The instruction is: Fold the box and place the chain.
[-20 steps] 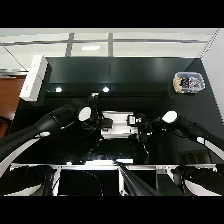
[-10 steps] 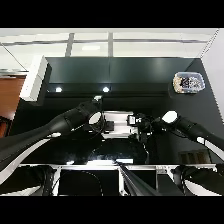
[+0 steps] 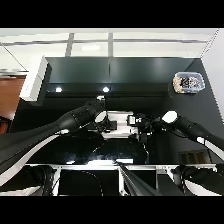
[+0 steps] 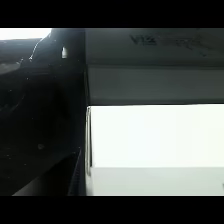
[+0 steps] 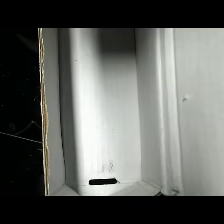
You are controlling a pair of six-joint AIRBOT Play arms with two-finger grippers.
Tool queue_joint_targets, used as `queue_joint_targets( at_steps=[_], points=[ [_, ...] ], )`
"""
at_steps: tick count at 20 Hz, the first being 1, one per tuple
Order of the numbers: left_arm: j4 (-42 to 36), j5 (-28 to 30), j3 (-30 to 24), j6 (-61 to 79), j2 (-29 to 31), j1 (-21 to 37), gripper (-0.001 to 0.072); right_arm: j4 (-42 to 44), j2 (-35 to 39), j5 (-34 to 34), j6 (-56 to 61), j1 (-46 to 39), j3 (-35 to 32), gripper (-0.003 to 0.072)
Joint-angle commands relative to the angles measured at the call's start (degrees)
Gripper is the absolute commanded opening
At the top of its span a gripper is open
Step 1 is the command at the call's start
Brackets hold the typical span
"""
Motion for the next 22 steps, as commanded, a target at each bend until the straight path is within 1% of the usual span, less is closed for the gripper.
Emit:
queue_joint_targets(
  at_steps=[1,3,8,9,10,11,15,16,17,18,19,20,22],
  points=[
    [0.04,-0.20,0.17,-0.07,-0.20,0.02,0.0261,0.00,0.00,0.02,0.02,0.04,-0.02,0.0414],
    [0.00,0.07,0.17,0.26,-0.20,0.00,0.0025,0.00,0.00,0.02,0.02,0.04,-0.02,0.0413],
    [0.00,-0.02,0.17,0.24,-0.20,0.02,0.0024,0.00,0.00,0.02,0.02,0.04,-0.02,0.0413],
    [-0.22,-0.02,0.20,0.26,-0.11,0.02,0.0051,0.00,0.00,0.02,0.02,0.04,-0.02,0.0413],
    [-0.42,-0.15,0.26,0.26,-0.11,0.00,0.0223,0.00,0.00,0.02,0.02,0.04,-0.02,0.0413],
    [-0.35,-0.63,0.48,0.24,-0.11,0.00,0.0357,0.00,0.00,0.02,0.02,0.04,-0.02,0.0413],
    [1.14,-1.88,0.72,0.11,-0.15,0.00,0.0349,0.00,0.00,0.02,0.02,0.04,-0.02,0.0413],
    [1.16,-1.88,0.81,0.11,-0.15,0.00,0.0286,0.00,0.00,0.02,0.02,0.04,-0.02,0.0413],
    [1.11,-1.57,0.90,0.15,-0.15,-0.02,0.0146,0.00,0.00,0.02,0.00,0.04,-0.02,0.0413],
    [1.11,-1.22,0.92,0.15,-0.17,-0.04,0.0130,0.00,0.00,0.02,0.00,0.04,-0.02,0.0413],
    [1.16,-1.20,0.94,0.20,-0.20,-0.02,0.0050,0.00,0.00,0.02,0.02,0.04,-0.02,0.0413],
    [1.33,-1.18,0.94,0.37,-0.20,-0.02,0.0023,0.00,0.00,0.02,0.02,0.04,-0.02,0.0413],
    [1.51,-1.16,0.94,0.37,-0.26,-0.02,0.0023,0.00,0.00,0.02,0.02,0.04,-0.02,0.0413]
  ],
)
